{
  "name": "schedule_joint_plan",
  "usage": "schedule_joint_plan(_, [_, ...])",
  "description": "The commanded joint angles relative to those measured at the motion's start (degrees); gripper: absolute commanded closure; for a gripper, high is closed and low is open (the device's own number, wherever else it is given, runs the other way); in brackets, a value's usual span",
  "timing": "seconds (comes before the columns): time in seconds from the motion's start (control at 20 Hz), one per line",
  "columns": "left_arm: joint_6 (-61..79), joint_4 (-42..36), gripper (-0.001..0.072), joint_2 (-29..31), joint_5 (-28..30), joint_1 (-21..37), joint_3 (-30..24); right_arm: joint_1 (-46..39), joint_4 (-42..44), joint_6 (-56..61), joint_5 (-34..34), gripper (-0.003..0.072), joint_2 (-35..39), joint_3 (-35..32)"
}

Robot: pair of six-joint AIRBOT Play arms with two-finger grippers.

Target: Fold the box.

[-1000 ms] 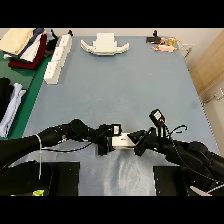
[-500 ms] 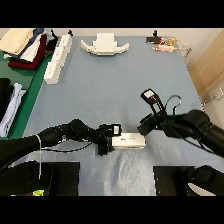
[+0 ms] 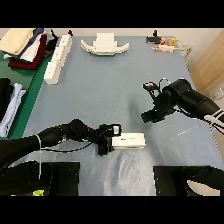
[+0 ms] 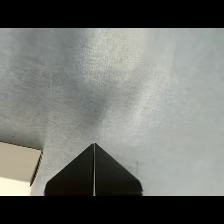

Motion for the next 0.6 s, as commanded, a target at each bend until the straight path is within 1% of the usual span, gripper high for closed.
schedule_joint_plan(0.0, [0.02,0.02,0.0197,-0.02,-0.07,0.04,0.04,-0.42,0.92,1.01,-2.51,0.068,-1.7,1.22])
schedule_joint_plan(0.2, [-0.15,0.02,0.0196,0.61,0.87,0.66,0.44,-0.42,0.92,1.01,-2.49,0.068,-1.7,1.22])
schedule_joint_plan(0.25, [-1.92,0.07,0.0196,1.73,2.62,1.46,0.52,-0.42,0.92,1.01,-2.51,0.068,-1.7,1.22])
schedule_joint_plan(0.35, [-10.05,1.53,0.0196,5.07,8.52,4.48,0.5,-0.42,0.9,1.01,-2.51,0.0681,-1.7,1.22])
schedule_joint_plan(0.4, [-14.97,4.22,0.0196,7.15,10.05,7.15,0.5,-0.42,0.92,1.01,-2.51,0.068,-1.7,1.22])
schedule_joint_plan(0.45, [-19.21,8.26,0.0197,9.03,10.19,10.34,0.5,-0.42,0.9,1.01,-2.51,0.068,-1.7,1.22])
schedule_joint_plan(0.55, [-31.58,20.02,0.0196,12.35,9.99,18.75,0.5,-0.42,0.9,1.01,-2.49,0.068,-1.7,1.22])
